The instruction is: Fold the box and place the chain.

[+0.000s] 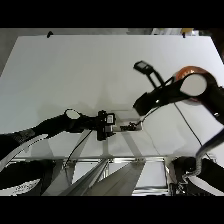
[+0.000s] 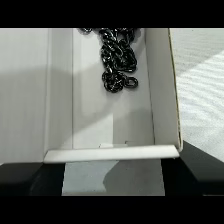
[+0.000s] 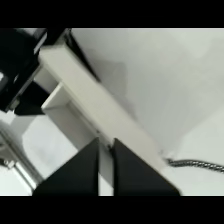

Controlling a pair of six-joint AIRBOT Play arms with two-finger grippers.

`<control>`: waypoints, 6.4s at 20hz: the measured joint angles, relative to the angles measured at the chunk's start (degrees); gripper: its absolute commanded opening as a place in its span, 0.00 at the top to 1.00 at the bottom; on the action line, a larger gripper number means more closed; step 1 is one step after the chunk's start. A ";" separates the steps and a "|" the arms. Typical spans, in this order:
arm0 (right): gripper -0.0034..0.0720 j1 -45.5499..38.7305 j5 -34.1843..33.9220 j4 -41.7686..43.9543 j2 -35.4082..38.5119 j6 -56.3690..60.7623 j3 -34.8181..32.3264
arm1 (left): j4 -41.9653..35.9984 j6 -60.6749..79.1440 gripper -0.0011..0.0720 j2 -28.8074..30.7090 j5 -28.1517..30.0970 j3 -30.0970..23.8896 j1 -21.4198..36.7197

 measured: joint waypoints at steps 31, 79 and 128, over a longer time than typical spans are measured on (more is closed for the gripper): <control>0.65 -16.52 -11.45 -14.10 -16.83 15.34 -12.46 | 0.00 0.00 0.75 0.00 -0.02 0.00 0.00; 0.92 3.56 -10.86 -2.78 8.44 11.89 -4.42 | 0.00 0.00 0.75 0.00 0.00 0.00 0.00; 0.93 -14.19 -17.92 -27.89 -15.13 19.04 -14.64 | 0.00 0.00 0.75 0.00 -0.02 0.00 0.00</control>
